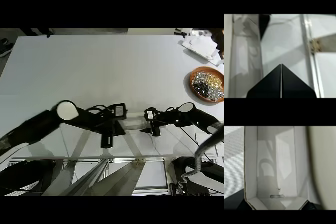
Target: Fold the box and place the chain.
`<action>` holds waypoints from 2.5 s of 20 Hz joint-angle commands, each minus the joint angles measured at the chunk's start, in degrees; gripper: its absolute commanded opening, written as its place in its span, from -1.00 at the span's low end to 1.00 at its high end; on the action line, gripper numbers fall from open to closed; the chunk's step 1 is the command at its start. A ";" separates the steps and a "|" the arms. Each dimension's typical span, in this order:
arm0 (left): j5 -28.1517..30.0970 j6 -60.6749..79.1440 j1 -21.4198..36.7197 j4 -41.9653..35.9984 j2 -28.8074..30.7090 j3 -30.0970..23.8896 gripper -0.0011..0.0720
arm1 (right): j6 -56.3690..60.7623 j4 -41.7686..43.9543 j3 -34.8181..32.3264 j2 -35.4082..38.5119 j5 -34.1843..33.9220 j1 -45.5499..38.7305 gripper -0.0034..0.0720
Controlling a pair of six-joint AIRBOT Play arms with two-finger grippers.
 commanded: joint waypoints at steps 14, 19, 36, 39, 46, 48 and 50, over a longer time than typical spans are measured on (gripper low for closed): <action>19.63 0.48 5.66 -24.92 -19.10 3.08 -0.96 | 0.00 0.00 0.00 0.04 0.02 0.04 0.18; 14.03 -3.26 5.66 -22.77 -23.41 5.14 -0.96 | -0.02 -0.02 0.00 0.04 0.04 0.04 0.18; 4.48 -4.98 11.32 -1.25 -3.93 6.67 -0.51 | 0.00 0.00 0.00 0.04 0.13 0.04 0.18; -4.20 -10.01 13.97 11.02 1.53 6.67 -0.33 | 0.00 0.00 0.00 0.04 0.13 0.04 0.18; -14.43 -10.27 14.75 25.16 1.57 2.60 -0.32 | 0.00 -0.02 0.00 0.04 0.13 0.04 0.18; -12.46 -5.90 14.73 25.09 0.66 -0.13 -0.08 | 0.00 0.00 0.00 0.04 0.13 0.04 0.18; -12.28 0.31 14.62 24.79 -0.90 -1.84 0.20 | 0.00 0.00 0.00 0.04 0.11 0.04 0.18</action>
